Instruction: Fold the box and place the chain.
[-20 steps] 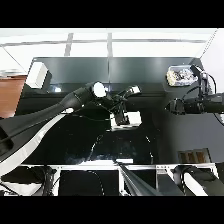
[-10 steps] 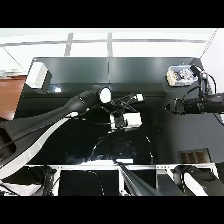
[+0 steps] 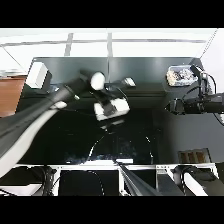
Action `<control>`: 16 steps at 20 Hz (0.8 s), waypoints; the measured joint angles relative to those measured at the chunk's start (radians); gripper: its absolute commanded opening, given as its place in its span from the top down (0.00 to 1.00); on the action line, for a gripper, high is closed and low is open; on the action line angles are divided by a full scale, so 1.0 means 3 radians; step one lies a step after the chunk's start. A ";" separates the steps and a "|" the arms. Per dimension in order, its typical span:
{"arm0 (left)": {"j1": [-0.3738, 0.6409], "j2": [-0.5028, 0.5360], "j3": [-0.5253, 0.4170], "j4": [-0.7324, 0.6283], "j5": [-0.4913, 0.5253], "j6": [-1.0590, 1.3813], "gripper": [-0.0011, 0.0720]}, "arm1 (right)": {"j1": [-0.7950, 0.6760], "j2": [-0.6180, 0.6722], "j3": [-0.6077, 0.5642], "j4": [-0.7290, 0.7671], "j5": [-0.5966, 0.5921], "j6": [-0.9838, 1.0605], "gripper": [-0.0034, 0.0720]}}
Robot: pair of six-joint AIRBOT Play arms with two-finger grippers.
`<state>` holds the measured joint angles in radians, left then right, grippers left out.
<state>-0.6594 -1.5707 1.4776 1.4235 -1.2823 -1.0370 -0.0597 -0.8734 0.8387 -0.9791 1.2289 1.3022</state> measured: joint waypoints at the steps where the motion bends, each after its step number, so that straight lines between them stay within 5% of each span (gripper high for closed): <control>1: 0.0172 0.0090 0.0034 0.0080 -0.0183 -0.0165 0.61 | 0.0000 0.0000 0.0001 -0.0001 0.0000 0.0001 0.93; 4: 0.0782 0.0373 0.0032 0.0202 -0.0734 -0.0529 0.61 | 0.0000 0.0000 0.0001 -0.0001 0.0000 0.0000 0.93; 7: 0.1595 0.0689 -0.0202 0.0276 -0.0858 -0.0788 0.61 | 0.0000 0.0000 0.0000 -0.0001 -0.0001 0.0001 0.93; 13: 0.3340 0.0809 -0.0710 0.0228 -0.0417 -0.1364 0.61 | 0.0000 0.0000 -0.0003 -0.0001 -0.0029 0.0001 0.93; 16: 0.3772 0.0701 -0.0781 0.0090 -0.0237 -0.1329 0.61 | 0.0000 0.0000 -0.0003 -0.0001 -0.0039 0.0001 0.93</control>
<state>0.4721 -1.3605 1.2434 1.4506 -1.3533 -1.4357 -0.0597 -0.8734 0.8379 -0.9794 1.2171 1.3025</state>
